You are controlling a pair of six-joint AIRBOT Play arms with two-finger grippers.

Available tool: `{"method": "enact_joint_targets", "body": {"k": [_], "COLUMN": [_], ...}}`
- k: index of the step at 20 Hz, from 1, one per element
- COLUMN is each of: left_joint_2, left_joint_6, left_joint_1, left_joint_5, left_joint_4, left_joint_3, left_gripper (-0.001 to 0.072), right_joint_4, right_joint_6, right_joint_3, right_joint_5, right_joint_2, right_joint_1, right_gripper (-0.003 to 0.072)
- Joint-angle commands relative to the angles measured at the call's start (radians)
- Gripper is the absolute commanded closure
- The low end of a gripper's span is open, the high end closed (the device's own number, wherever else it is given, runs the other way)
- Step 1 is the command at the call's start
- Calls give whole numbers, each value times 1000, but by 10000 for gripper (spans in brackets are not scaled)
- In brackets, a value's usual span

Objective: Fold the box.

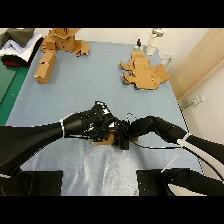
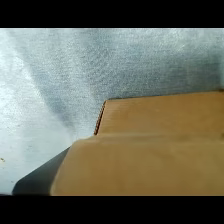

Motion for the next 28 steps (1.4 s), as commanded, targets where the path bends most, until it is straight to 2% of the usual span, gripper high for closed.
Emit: {"method": "enact_joint_targets", "body": {"k": [1, 5, 8, 9, 14, 15, 16, 17, 19, 28], "left_joint_2": [15, 6, -18, -23, -20, -21, -21, -21, -21, -21], "left_joint_6": [6, 15, 13, 3, 6, 6, 6, 5, 2, 8], "left_joint_1": [1, 2, 13, 19, 42, 42, 42, 42, 42, 42], "left_joint_5": [30, 120, 134, 132, 120, 122, 127, 140, 150, 136], "left_joint_4": [-5, -68, -96, -98, -98, -98, -98, -98, -98, -98], "left_joint_3": [1, 0, -2, -3, -3, -3, -3, -3, -3, -2], "left_gripper": [377, 377, 382, 504, 506, 540, 605, 606, 697, 694], "right_joint_4": [-6, -6, -6, -6, -6, -6, -6, -6, -6, -6], "right_joint_6": [0, 0, 0, 0, 0, 0, 0, 0, 0, 0], "right_joint_3": [-1, -1, -1, -1, -1, -1, -1, -1, -1, -1], "right_joint_5": [0, 0, 0, 0, 0, 0, 0, 0, 0, 0], "right_joint_2": [1, 1, 1, 1, 1, 1, 1, 1, 1, 1], "right_joint_1": [-1, -1, -1, -1, -1, -1, -1, -1, -1, -1], "right_gripper": [249, 249, 249, 249, 249, 249, 248, 248, 248, 249]}}
